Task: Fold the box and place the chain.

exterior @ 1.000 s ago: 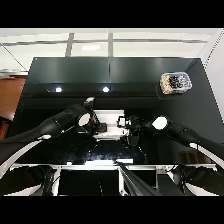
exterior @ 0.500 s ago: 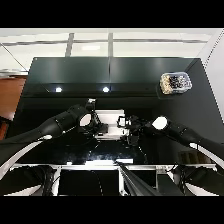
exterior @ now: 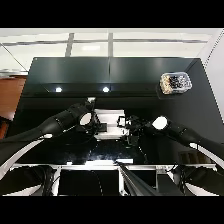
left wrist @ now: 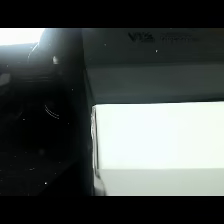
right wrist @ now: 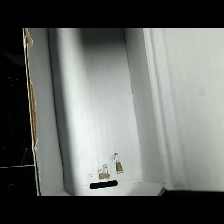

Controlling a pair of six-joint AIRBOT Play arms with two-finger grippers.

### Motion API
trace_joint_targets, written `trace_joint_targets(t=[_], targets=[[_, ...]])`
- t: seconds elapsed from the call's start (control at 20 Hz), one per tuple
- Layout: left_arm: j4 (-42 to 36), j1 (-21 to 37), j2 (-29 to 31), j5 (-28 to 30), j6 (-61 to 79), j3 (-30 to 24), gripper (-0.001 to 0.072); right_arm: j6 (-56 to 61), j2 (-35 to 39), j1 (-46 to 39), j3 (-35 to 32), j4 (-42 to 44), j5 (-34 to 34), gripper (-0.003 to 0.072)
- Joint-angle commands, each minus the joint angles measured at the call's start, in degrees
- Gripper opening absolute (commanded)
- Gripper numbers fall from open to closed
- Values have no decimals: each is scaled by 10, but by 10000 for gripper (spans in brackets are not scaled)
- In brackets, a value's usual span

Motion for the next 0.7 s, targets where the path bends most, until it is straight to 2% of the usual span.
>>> trace_joint_targets(t=[0.0, 0.1, 0.25, 0.4, 0.65], targets=[[-2, 0, -5, -9, 5, 0, 29, 2, 0, 0, 0, 3, 0, 715], [9, 3, -5, -45, 6, 9, 30, 29, 11, -1, 0, -13, 7, 720], [18, 11, 6, -62, 19, 12, 31, 57, 50, -1, 0, -83, 55, 720], [25, 10, 38, -50, 3, -1, 29, 76, 90, -1, 0, -131, 99, 719], [30, 15, 47, -24, -7, -42, 29, 79, 98, -1, 0, -127, 87, 711]])
